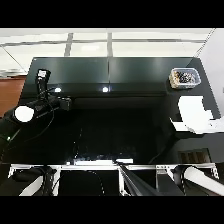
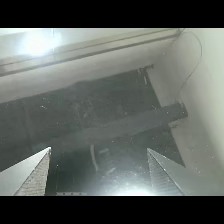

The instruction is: Fold the box and place the chain.

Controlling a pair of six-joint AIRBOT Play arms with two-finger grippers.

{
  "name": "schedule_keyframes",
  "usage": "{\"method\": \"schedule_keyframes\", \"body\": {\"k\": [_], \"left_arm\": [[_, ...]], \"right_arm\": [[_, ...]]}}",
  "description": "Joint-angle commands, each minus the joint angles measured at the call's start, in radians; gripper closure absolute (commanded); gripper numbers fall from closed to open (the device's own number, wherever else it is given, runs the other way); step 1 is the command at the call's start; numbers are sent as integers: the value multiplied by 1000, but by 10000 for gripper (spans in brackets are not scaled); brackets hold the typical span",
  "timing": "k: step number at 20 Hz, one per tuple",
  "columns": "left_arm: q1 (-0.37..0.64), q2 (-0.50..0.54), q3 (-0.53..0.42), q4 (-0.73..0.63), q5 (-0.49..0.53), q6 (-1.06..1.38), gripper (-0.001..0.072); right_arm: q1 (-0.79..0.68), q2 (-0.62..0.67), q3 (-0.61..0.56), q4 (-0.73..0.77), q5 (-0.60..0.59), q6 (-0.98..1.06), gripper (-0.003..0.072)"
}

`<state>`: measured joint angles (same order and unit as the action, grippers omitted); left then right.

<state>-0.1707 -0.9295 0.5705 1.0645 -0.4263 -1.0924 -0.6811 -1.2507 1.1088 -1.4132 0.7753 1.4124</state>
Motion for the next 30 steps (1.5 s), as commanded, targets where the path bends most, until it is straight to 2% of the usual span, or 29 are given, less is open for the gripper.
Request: {"method": "schedule_keyframes", "body": {"k": [1,2,4,9,10,11,13,14,15,17,18,20,23,28,30], "left_arm": [[-1,-1,1,-3,16,11,-3],[-1,-1,1,-7,26,11,-3],[-1,-1,1,-7,29,11,-3],[-1,-1,1,-8,28,11,-3],[-1,-1,1,-8,29,11,-3],[-1,-1,1,-8,28,11,-3],[-1,-1,1,-12,28,11,-3],[-1,-2,1,-12,28,11,-3],[-1,-2,1,-12,28,11,-2],[-1,-2,1,-12,29,11,-2],[-1,-2,1,-12,29,11,-2],[-1,-2,1,-12,26,11,-2],[-2,-2,1,-11,25,11,-2],[-3,-3,0,-11,21,11,-3],[-3,-12,0,-12,5,11,-3]], "right_arm": [[-148,-218,255,-141,381,-11,-34],[-151,-267,298,-184,453,-36,-34],[-146,-347,349,-176,552,-206,-34],[-141,-439,350,-109,613,-388,-34],[-141,-441,350,-101,616,-412,57],[-141,-442,350,-103,621,-423,203],[-142,-442,350,-106,630,-431,213],[-141,-443,350,-94,629,-447,358],[-140,-443,350,-71,632,-450,402],[-141,-443,349,-18,679,-452,599],[-141,-441,348,12,700,-452,673],[-140,-405,308,127,713,-454,673],[-123,-294,170,319,716,-513,673],[-55,-105,-86,653,735,-614,673],[17,-18,-221,733,673,-665,673]]}}
